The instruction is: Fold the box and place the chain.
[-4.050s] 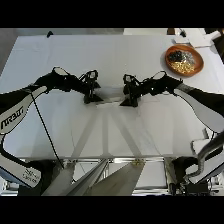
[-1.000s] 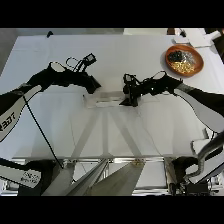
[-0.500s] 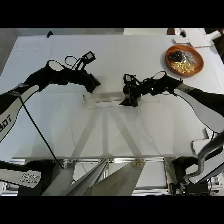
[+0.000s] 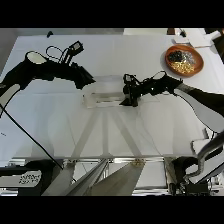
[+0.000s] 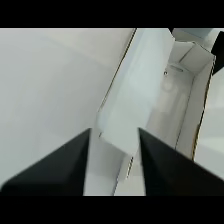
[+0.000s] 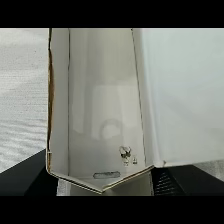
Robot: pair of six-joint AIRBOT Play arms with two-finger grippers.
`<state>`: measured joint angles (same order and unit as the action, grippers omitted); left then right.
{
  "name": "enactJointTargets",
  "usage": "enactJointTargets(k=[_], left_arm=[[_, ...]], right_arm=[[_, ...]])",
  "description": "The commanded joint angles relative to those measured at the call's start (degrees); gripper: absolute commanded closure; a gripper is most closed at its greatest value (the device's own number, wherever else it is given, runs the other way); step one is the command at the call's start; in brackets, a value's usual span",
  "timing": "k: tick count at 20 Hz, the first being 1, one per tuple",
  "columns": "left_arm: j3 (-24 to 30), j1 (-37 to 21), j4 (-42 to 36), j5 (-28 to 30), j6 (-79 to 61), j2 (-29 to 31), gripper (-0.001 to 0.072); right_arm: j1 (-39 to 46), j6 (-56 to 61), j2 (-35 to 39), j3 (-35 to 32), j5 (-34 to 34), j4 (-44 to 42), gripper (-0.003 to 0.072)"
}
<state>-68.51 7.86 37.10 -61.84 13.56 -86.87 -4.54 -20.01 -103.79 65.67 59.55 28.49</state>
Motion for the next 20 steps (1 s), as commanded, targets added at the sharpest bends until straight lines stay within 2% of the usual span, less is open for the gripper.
enactJointTargets(k=[1, 5, 6, 8, 9, 12, 15, 20], left_arm=[[-0.1, -1.6, 3.5, -1.3, -0.7, 0.9, 0.0269], [0.2, 1.5, 14.2, -0.8, -9.0, 0.9, 0.0268], [0.5, 2.1, 15.0, -0.2, -10.2, 0.9, 0.0238], [2.1, 3.3, 15.0, 1.3, -14.2, 0.9, 0.0070], [3.2, 3.8, 15.0, 1.7, -17.0, 0.9, 0.0058], [6.4, 5.2, 15.0, 4.2, -23.7, 0.9, 0.0058], [8.3, 5.9, 15.0, 6.3, -24.3, 0.6, 0.0062], [8.3, 6.1, 15.1, 3.4, -24.0, -1.5, 0.0079]], right_arm=[[0.0, 0.0, 0.0, 0.0, 0.0, 0.0, 0.0166], [0.0, 0.0, 0.0, 0.0, 0.0, 0.0, 0.0166], [0.0, 0.0, 0.0, 0.0, 0.0, 0.0, 0.0166], [0.0, 0.0, 0.0, 0.0, 0.0, 0.0, 0.0166], [0.0, 0.0, 0.0, 0.0, 0.0, 0.0, 0.0166], [0.0, 0.0, 0.0, 0.0, 0.0, 0.0, 0.0166], [0.0, 0.0, 0.0, 0.0, 0.0, 0.0, 0.0166], [0.0, 0.0, 0.0, 0.0, 0.0, 0.0, 0.0166]])
